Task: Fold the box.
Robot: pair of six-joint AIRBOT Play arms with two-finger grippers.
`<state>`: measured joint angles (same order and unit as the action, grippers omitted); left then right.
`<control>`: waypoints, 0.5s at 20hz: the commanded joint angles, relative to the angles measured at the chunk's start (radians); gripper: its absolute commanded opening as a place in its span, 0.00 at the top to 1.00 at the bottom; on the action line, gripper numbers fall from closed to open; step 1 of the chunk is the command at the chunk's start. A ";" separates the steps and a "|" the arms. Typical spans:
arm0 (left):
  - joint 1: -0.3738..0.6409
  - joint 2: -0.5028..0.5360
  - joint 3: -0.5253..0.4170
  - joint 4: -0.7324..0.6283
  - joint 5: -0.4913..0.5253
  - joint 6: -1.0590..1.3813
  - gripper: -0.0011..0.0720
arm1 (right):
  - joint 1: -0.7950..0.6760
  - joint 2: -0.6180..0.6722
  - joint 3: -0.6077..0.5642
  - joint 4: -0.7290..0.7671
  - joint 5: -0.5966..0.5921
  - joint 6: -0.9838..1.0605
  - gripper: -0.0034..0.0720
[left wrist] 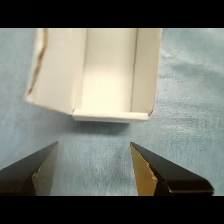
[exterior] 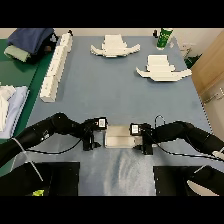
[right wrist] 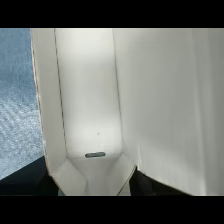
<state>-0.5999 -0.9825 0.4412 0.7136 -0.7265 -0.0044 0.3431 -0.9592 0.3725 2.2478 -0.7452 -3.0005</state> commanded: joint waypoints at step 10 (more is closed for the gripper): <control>-0.068 -0.122 -0.006 -0.228 0.047 0.200 0.03 | 0.001 0.001 0.000 0.000 0.000 0.000 0.28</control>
